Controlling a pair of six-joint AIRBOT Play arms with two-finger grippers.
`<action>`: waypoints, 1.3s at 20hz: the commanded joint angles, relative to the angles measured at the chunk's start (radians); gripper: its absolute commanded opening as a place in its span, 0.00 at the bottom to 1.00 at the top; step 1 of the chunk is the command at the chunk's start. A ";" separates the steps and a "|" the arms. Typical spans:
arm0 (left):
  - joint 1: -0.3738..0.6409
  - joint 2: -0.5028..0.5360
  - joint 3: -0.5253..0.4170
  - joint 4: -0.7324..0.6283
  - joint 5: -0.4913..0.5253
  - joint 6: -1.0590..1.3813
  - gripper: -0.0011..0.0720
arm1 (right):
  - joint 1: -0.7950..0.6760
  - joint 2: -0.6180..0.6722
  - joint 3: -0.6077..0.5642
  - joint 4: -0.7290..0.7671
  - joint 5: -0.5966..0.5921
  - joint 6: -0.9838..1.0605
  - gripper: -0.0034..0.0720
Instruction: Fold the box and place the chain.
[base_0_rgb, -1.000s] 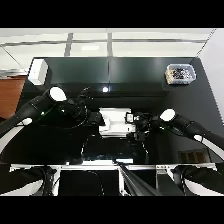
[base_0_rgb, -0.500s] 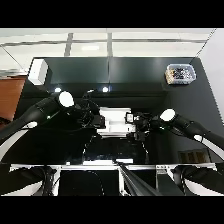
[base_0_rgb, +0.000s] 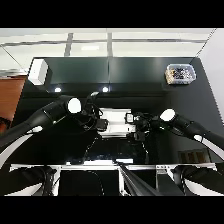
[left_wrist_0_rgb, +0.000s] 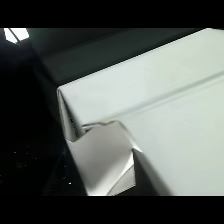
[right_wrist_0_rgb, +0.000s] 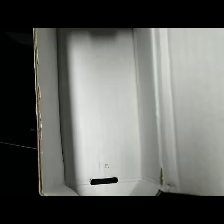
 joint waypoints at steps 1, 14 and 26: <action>-0.027 0.000 0.013 0.012 0.020 -0.021 0.52 | 0.000 0.000 0.000 0.000 0.000 0.000 0.27; -0.096 -0.121 0.143 0.292 -0.117 -0.365 0.52 | 0.000 0.000 0.000 0.000 0.000 0.000 0.27; -0.182 -0.158 0.180 0.373 -0.129 -0.513 0.52 | 0.000 0.000 0.000 0.000 0.000 0.000 0.27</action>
